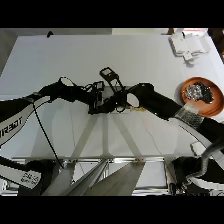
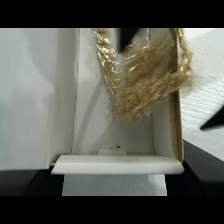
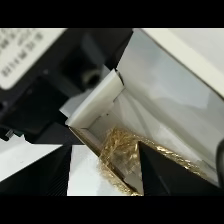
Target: Fold the box and place the chain.
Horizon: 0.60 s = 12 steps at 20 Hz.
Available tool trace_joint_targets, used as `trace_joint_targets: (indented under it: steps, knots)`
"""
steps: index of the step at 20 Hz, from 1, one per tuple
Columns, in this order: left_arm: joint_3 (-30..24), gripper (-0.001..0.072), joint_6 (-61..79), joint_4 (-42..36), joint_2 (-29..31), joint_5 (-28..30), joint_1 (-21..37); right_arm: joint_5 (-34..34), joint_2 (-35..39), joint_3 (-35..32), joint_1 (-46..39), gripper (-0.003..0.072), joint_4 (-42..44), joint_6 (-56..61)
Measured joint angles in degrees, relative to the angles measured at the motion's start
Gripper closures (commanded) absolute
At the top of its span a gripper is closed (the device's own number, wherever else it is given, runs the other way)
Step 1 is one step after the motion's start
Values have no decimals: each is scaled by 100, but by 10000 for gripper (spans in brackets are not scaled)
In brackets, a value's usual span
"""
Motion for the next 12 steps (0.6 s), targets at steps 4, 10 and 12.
trace_joint_targets:
  steps: [4, 10, 12]
  knots:
    - [0, 390, 0, 0, 0, 0, 0, 103, 354, 2, -146, 231, -79, 22]
    - [0, 390, 0, 0, 0, 0, 0, 1062, 1305, 4, -1043, 229, -837, -621]
    - [0, 390, 0, 0, 0, 0, 0, 1541, 1425, -35, -1556, 171, -970, -1303]
